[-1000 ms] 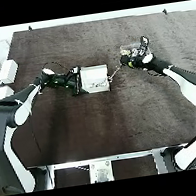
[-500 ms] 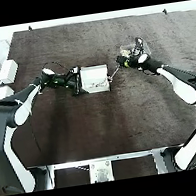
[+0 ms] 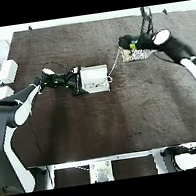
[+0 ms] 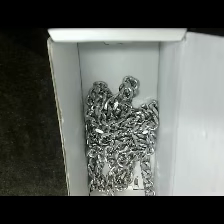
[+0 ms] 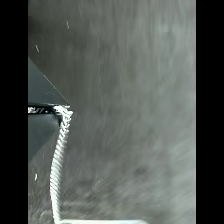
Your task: Fold the box and place the chain.
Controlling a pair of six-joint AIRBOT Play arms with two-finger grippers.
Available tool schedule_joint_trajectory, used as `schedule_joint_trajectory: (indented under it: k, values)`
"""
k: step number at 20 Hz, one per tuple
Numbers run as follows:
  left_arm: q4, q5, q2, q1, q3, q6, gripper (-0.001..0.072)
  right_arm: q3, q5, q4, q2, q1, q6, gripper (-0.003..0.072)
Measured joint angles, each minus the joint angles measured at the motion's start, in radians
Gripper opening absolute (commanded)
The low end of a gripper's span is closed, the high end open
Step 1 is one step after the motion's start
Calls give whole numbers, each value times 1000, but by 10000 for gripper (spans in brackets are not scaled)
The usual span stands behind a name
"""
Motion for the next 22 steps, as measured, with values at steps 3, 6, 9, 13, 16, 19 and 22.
schedule_joint_trajectory:
  k: [3, 6, 9, 13, 16, 19, 22]
  values:
    - [0, 0, 0, 0, 0, 0, 624, 0, 81, -50, 115, 24, -4, 6]
    - [0, 0, 0, 0, 0, 0, 624, 0, 140, -83, 197, 57, -6, 6]
    - [0, 0, 0, 0, 0, 0, 624, 0, 175, -104, 262, 98, -6, 6]
    - [0, 0, 0, 0, 0, 0, 624, 0, 201, -119, 322, 154, -6, 6]
    - [0, 0, 0, 0, 0, 0, 624, -13, 222, -125, 340, 187, -6, 6]
    - [0, 0, 0, 0, 0, 0, 624, -64, 228, -128, 347, 203, -1, 6]
    - [0, 0, 0, 0, 0, 0, 624, -124, 207, -128, 349, 215, 14, 6]
